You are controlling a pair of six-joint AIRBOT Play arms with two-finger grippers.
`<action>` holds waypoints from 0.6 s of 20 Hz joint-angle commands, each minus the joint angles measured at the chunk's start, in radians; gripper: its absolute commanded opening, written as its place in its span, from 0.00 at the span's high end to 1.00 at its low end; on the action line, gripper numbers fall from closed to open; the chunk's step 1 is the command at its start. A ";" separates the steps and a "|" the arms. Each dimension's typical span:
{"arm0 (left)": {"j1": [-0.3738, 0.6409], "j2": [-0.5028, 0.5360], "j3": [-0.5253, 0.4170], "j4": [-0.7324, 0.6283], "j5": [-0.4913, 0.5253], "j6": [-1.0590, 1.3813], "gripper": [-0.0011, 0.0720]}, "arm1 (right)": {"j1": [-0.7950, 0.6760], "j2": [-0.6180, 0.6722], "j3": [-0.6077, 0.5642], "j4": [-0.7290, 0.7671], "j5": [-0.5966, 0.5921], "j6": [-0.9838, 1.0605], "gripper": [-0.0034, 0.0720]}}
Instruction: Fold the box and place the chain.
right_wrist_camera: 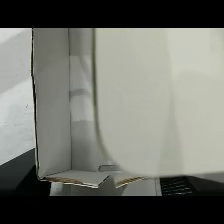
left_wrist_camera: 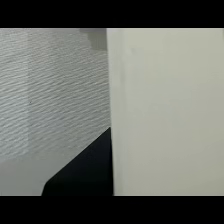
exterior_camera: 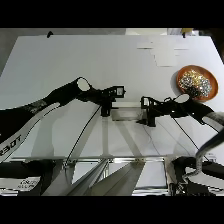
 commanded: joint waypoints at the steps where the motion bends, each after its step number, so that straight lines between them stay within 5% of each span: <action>1: 0.000 0.000 0.000 0.000 0.001 0.000 0.97 | -0.001 -0.016 0.004 0.000 -0.008 -0.005 0.26; 5: 0.000 0.000 0.000 0.000 0.001 0.000 0.97 | -0.001 -0.016 0.004 -0.003 -0.020 -0.005 0.43; 12: 0.000 0.000 0.000 0.000 0.001 0.000 0.97 | 0.000 -0.016 0.004 -0.031 -0.021 -0.005 0.43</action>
